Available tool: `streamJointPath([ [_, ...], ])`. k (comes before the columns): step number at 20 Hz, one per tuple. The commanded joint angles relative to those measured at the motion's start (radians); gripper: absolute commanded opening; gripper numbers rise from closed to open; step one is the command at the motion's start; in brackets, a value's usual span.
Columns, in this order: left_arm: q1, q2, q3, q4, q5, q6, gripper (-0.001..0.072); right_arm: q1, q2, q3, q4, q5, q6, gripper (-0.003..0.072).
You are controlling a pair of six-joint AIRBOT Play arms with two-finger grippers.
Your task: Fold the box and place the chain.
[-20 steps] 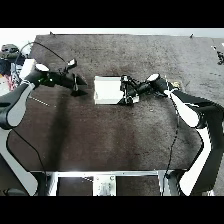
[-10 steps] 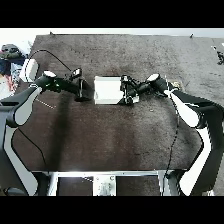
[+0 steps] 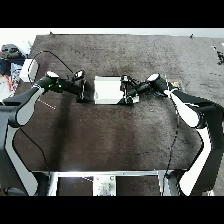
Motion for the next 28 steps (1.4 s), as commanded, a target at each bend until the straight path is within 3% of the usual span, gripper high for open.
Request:
streamJointPath([
  [1, -0.005, 0.0, 0.0, -0.002, -0.004, -0.005, 0.0716, 0.0, -0.001, 0.0, 0.0, 0.0, 0.0, 0.0606],
  [12, -0.018, -0.001, -0.002, 0.005, -0.025, -0.005, 0.0716, 0.0, -0.001, 0.0, 0.0, 0.0, -0.001, 0.0606],
  [22, -0.066, -0.001, -0.048, -0.024, 0.134, -0.023, 0.0714, 0.0, -0.001, 0.0, 0.0, 0.0, -0.001, 0.0606],
  [28, -0.066, -0.01, -0.051, -0.045, 0.135, 0.056, 0.0714, 0.001, -0.001, 0.0, 0.0, 0.0, 0.0, 0.0606],
])
